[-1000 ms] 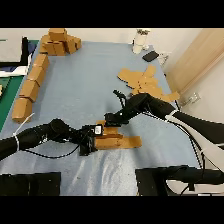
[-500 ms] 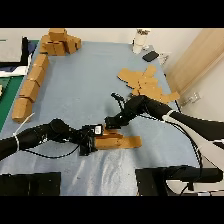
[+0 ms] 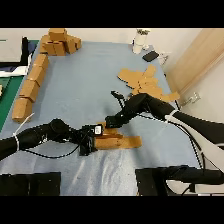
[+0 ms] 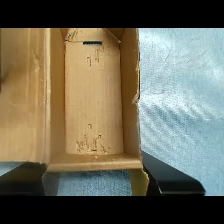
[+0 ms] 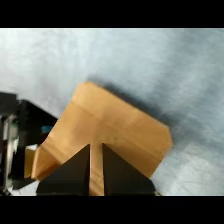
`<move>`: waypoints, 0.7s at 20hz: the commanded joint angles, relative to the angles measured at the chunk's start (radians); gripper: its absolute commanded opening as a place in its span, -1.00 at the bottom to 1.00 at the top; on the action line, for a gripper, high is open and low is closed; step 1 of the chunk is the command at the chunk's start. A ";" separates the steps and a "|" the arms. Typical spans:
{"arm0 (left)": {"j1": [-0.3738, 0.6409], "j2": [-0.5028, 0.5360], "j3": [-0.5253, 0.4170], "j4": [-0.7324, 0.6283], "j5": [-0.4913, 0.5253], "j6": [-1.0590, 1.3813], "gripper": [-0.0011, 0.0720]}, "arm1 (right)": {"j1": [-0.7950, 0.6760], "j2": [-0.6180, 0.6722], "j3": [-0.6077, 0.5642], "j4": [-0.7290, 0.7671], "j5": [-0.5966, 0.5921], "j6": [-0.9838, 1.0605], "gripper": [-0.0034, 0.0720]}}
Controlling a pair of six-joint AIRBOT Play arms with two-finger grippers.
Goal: Fold the box.
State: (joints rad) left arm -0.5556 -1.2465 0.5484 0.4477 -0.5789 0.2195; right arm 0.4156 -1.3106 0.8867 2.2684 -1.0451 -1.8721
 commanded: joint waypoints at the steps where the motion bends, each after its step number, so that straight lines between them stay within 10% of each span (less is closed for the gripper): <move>1: 0.000 0.000 0.001 0.000 0.000 0.000 0.13 | -0.004 0.111 0.040 -0.164 -0.142 -0.040 -0.59; 9: 0.000 0.000 0.001 0.000 0.000 0.000 0.13 | 0.004 0.444 -0.163 -0.371 -0.344 -0.240 -0.57; 12: 0.000 0.000 0.001 0.000 0.000 0.000 0.13 | 0.005 0.470 -0.306 -0.404 -0.207 -0.365 0.49; 14: 0.000 0.000 0.001 0.000 0.000 0.000 0.13 | 0.005 0.468 -0.348 -0.406 -0.075 -0.508 0.49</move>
State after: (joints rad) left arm -0.5552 -1.2465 0.5484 0.4477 -0.5789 0.2195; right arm 0.4191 -0.8673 0.6254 1.8908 -1.2663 -2.1910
